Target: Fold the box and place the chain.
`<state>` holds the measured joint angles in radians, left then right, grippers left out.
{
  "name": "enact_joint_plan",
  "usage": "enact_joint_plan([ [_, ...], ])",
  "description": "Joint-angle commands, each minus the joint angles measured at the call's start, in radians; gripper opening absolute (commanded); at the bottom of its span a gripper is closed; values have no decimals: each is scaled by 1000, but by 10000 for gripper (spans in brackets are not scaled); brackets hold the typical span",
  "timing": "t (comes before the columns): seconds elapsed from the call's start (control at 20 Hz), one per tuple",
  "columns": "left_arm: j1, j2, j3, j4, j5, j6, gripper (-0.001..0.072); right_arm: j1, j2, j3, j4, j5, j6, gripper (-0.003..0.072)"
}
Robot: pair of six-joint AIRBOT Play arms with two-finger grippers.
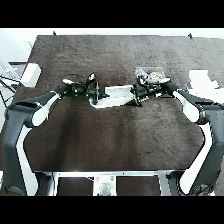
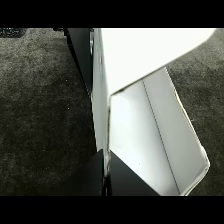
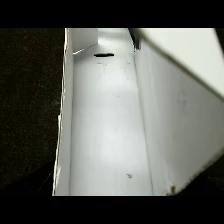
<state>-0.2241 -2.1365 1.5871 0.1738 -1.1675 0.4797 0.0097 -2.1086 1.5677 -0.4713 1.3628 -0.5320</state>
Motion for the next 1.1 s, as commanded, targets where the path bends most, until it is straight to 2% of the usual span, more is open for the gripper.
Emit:
enact_joint_plan([
  [0.0,-1,1,1,-2,-1,0,20,1,1,0,0,0,0,583],
  [0.15,0,2,1,-2,-3,0,22,1,1,0,0,0,0,583],
  [0.2,0,3,1,-2,-5,1,144,1,1,0,0,0,0,583],
  [0.25,0,5,1,-2,-14,0,458,1,1,0,0,0,0,583],
  [0.45,17,38,1,-6,-99,10,467,1,1,0,0,0,0,583],
  [0.65,96,118,5,-2,-159,-11,468,1,1,0,0,0,0,583],
  [0.75,136,151,14,-26,-237,-12,466,1,1,0,0,0,0,582],
  [0.8,147,164,15,-60,-278,-17,377,1,1,0,0,0,0,583],
  [0.85,151,183,15,-74,-338,-16,27,1,1,0,0,0,0,583],
  [0.95,143,229,14,-72,-397,-14,16,1,0,0,0,0,0,583],
  [1.05,111,277,14,-53,-389,-35,13,1,0,0,0,0,0,583],
])
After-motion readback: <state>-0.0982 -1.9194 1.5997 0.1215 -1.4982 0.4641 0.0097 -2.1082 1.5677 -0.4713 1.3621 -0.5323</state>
